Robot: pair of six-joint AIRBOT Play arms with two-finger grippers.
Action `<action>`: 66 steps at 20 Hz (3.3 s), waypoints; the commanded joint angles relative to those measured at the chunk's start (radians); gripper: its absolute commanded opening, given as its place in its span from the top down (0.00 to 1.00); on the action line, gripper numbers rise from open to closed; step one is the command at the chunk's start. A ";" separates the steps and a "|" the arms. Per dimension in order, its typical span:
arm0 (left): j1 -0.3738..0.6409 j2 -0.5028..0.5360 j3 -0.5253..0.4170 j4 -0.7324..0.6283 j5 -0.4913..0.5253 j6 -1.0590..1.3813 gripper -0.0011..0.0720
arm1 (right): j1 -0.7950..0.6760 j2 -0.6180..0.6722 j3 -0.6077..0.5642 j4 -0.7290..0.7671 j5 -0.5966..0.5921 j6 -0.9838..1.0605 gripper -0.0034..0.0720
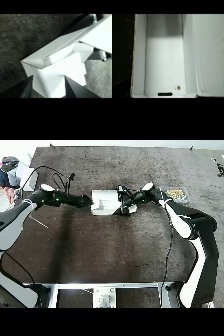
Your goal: Fold the box and place the chain.
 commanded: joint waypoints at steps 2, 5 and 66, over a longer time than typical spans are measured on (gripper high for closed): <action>-0.030 0.001 0.043 0.099 -0.013 -0.104 0.41 | 0.001 -0.001 0.000 0.000 -0.001 0.000 0.50; -0.051 0.001 0.077 0.194 -0.017 -0.209 0.41 | 0.001 -0.001 0.000 0.000 0.000 0.000 0.50; -0.427 -0.239 0.548 1.271 -0.228 -1.374 0.97 | 0.001 -0.001 0.000 0.000 0.000 0.000 0.50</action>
